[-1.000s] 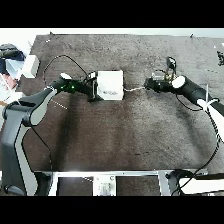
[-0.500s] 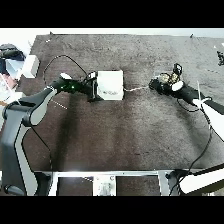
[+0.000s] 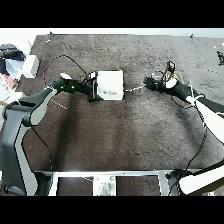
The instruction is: Fold the box and place the chain.
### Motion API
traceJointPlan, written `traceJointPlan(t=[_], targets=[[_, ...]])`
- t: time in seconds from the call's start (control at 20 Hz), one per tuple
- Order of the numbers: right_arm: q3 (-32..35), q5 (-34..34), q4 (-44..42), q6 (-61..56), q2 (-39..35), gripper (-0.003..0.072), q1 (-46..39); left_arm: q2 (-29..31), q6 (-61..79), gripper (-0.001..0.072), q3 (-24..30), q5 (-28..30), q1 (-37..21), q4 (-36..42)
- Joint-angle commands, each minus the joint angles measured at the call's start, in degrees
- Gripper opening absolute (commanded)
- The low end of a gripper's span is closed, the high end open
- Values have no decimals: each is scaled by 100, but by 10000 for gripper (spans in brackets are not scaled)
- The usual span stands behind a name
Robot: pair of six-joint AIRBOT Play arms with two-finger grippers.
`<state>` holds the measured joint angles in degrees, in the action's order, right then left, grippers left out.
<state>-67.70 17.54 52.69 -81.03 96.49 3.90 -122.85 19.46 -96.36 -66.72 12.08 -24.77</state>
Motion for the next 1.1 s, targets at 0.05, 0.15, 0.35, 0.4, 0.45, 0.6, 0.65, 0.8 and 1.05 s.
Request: traceJointPlan(t=[0.05, 0.15, 0.35, 0.4, 0.45, 0.6, 0.65, 0.8, 1.05], targets=[[-22, 170, -2, 514, -1019, 12, 599, 0, 2, 404, 0, 0, 2, -2], [-26, 101, 0, 610, -1628, 13, 981, -2, 2, 404, 0, 0, 2, -2], [-46, -487, -2, 608, -2218, 12, 1834, 0, 2, 404, 0, 0, 2, -2], [-111, -538, -2, 605, -2212, 12, 2028, 0, 2, 404, 0, 0, 2, -2], [-133, -586, -4, 603, -2205, 12, 2192, 0, 2, 404, 0, -7, 2, -2], [-133, -699, -2, 603, -2087, 12, 2555, -2, 4, 404, 0, -15, 2, -2], [-133, -684, -7, 540, -1989, 12, 2605, -2, 4, 404, 0, -17, 2, -2], [-133, -638, -9, 424, -1554, 13, 2736, 0, 4, 404, 0, -15, 2, -2], [-120, -129, 310, 385, -1224, 222, 2262, 0, 2, 404, 0, -20, 2, -2]])
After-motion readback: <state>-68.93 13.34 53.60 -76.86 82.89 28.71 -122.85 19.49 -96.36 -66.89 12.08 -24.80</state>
